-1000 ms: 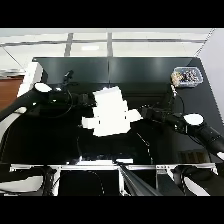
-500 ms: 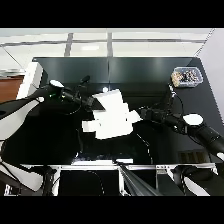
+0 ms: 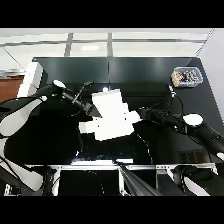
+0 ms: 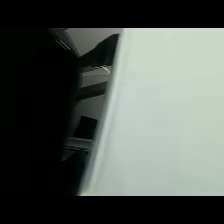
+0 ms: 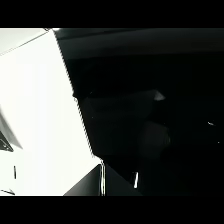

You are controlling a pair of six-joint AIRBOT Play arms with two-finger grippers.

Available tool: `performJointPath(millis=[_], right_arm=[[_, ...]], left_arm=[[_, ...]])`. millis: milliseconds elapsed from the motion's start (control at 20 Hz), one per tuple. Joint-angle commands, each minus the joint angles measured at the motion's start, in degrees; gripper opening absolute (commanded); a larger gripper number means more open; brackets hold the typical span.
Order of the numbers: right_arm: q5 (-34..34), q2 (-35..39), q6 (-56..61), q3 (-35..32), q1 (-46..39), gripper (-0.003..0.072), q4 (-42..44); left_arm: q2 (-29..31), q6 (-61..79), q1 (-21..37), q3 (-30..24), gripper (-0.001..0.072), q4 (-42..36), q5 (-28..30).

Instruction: Fold the box and place the chain.

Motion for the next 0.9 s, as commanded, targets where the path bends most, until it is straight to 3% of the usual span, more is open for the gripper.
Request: performJointPath(millis=[0,50,100,200,350,450,550,650,750,850], right_arm=[[1.68,0.02,0.04,0.00,0.04,0.0018,-0.74],[2.29,0.02,0.04,0.04,0.07,0.0020,-0.09],[2.47,0.04,0.02,0.11,0.07,0.0105,0.46],[3.30,0.20,-0.02,1.51,-0.63,0.0609,-3.39],[12.83,1.38,0.04,8.17,-6.16,0.0619,-19.71],[20.70,2.14,0.00,13.20,-10.71,0.0620,-28.92],[25.20,2.36,-0.09,16.68,-13.90,0.0620,-36.39],[24.11,2.36,-0.48,17.49,-15.32,0.0620,-42.71],[21.24,2.36,-0.39,17.49,-15.54,0.0620,-47.69],[21.00,2.36,-0.42,17.49,-15.54,0.0620,-47.93]], left_arm=[[-0.61,0.76,0.00,0.09,0.0136,-0.04,-0.66],[-0.61,2.84,0.11,0.09,0.0028,-0.04,-1.44],[-0.55,3.17,0.11,0.07,0.0027,0.02,-1.92],[0.37,2.91,0.11,0.07,0.0024,0.07,-1.86],[5.60,1.49,-0.07,-2.86,0.0023,-0.04,5.09],[13.09,5.03,-1.84,-8.92,0.0023,-0.24,12.20],[22.36,10.14,-4.61,-15.85,0.0025,-0.22,22.88],[29.44,21.55,-7.74,-20.44,0.0028,-0.04,32.48],[31.65,36.33,-10.23,-21.20,0.0028,0.72,33.22],[31.19,40.13,-12.09,-21.00,0.0028,0.68,34.34]])
